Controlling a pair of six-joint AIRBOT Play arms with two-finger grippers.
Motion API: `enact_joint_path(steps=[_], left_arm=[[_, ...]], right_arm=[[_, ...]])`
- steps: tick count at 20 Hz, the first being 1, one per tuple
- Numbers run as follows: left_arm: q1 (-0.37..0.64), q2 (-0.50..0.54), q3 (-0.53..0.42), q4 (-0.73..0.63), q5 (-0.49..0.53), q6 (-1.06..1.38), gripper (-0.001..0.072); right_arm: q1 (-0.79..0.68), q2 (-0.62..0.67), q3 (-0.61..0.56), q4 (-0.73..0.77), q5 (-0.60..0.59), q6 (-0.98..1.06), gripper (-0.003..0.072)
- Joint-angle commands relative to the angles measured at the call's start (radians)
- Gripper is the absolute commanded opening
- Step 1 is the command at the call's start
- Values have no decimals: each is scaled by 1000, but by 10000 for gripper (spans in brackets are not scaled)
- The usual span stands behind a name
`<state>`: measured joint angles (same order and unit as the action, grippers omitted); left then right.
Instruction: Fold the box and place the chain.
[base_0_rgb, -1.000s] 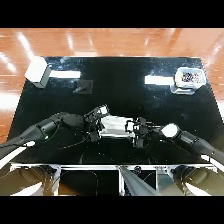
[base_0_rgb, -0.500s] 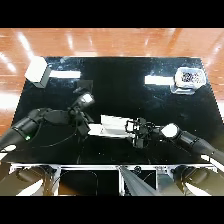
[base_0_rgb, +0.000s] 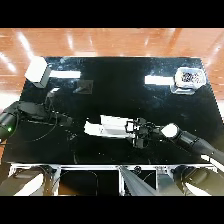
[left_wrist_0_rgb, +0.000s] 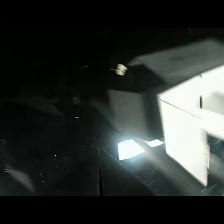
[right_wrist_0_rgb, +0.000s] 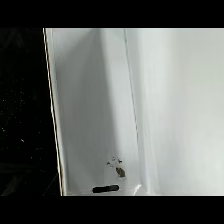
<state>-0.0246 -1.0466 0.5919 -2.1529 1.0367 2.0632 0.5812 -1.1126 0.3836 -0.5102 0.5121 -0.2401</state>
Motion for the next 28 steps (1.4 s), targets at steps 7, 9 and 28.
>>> enact_joint_path(steps=[7, 9, 28], left_arm=[[-53, -232, 0, -172, 82, -56, 16], [-111, -259, 0, -198, 42, -56, 16], [-254, -259, 90, -264, 98, -78, 631]], right_arm=[[0, 0, 0, 1, 0, 0, 494], [0, 0, 0, 1, 0, 0, 495], [0, 0, 0, 1, -1, 0, 495]])
